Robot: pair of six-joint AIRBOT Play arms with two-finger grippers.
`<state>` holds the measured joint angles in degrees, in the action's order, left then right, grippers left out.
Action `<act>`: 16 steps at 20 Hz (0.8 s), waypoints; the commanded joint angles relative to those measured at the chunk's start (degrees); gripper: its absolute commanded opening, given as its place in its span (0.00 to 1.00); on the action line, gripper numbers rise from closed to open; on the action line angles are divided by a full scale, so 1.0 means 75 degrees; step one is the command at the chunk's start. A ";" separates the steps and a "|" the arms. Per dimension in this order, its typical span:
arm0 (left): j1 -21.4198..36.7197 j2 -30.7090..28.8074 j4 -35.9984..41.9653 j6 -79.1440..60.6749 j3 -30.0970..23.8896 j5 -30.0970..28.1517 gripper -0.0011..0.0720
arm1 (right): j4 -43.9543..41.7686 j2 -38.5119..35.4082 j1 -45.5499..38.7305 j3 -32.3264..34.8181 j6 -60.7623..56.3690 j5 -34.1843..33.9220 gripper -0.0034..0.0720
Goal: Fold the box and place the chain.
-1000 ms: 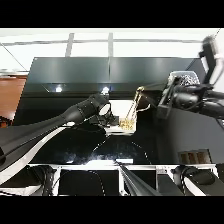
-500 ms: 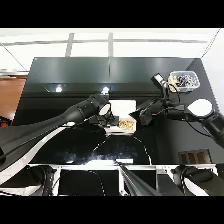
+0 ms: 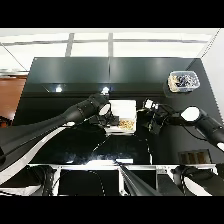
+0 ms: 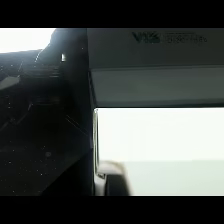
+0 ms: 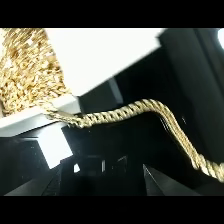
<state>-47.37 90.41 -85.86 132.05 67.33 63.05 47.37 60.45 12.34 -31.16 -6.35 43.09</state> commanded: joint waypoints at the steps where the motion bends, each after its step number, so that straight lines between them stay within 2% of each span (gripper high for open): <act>1: -0.0003 0.0003 0.0000 -0.0003 0.0000 0.0000 0.06 | -0.1239 0.0656 0.0038 0.0093 0.2532 -0.0335 0.81; 5: -0.0003 0.0003 -0.0003 -0.0003 0.0000 0.0000 0.06 | -0.1772 0.1110 0.0041 -0.0038 0.3165 -0.0119 0.81; 10: -0.0003 0.0003 -0.0003 -0.0006 0.0000 0.0000 0.06 | -0.1772 0.1448 0.0038 -0.0038 0.3552 -0.0099 0.81; 16: -0.0003 0.0003 -0.0003 -0.0003 0.0000 0.0000 0.06 | -0.2218 0.1460 0.0041 -0.0038 0.3669 -0.0490 0.76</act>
